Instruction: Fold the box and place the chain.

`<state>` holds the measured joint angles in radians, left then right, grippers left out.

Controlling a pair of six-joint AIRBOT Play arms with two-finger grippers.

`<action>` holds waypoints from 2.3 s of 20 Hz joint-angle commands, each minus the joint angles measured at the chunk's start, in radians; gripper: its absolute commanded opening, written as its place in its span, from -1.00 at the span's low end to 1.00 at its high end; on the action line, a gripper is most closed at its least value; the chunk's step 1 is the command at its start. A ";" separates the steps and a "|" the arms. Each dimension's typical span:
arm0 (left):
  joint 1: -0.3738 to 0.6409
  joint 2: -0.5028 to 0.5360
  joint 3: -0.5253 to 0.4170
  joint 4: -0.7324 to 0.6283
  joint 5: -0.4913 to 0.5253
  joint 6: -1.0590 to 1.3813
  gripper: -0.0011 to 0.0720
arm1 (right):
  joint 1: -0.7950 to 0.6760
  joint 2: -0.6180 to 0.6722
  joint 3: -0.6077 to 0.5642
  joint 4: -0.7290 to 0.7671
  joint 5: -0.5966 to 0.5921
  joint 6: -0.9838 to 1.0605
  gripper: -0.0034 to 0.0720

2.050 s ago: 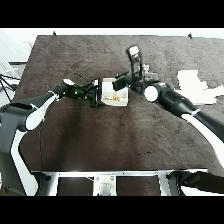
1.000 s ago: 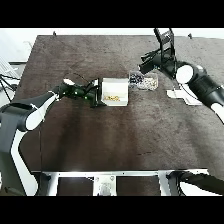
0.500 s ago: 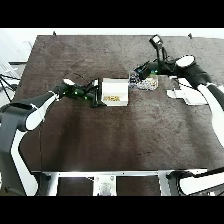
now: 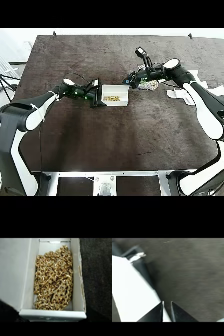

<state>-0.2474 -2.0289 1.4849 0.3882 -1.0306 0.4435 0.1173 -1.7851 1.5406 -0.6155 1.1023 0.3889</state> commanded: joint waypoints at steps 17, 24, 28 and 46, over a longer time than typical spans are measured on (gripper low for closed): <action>0.001 0.001 0.000 0.000 0.001 0.002 0.26 | 0.076 0.001 0.029 -0.104 0.171 -0.005 -0.07; 0.001 0.001 0.000 0.000 0.001 0.002 0.26 | 0.082 -0.019 0.029 -0.104 0.171 -0.008 0.05; 0.001 0.001 0.000 0.000 0.002 0.002 0.26 | 0.106 -0.029 0.028 -0.107 0.169 -0.034 0.05; 0.001 0.001 0.000 0.000 0.001 0.002 0.26 | 0.111 -0.044 0.070 -0.141 0.215 -0.051 0.03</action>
<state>-0.2474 -2.0289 1.4849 0.3878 -1.0290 0.4461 0.2272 -1.8290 1.5978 -0.7490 1.2732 0.3443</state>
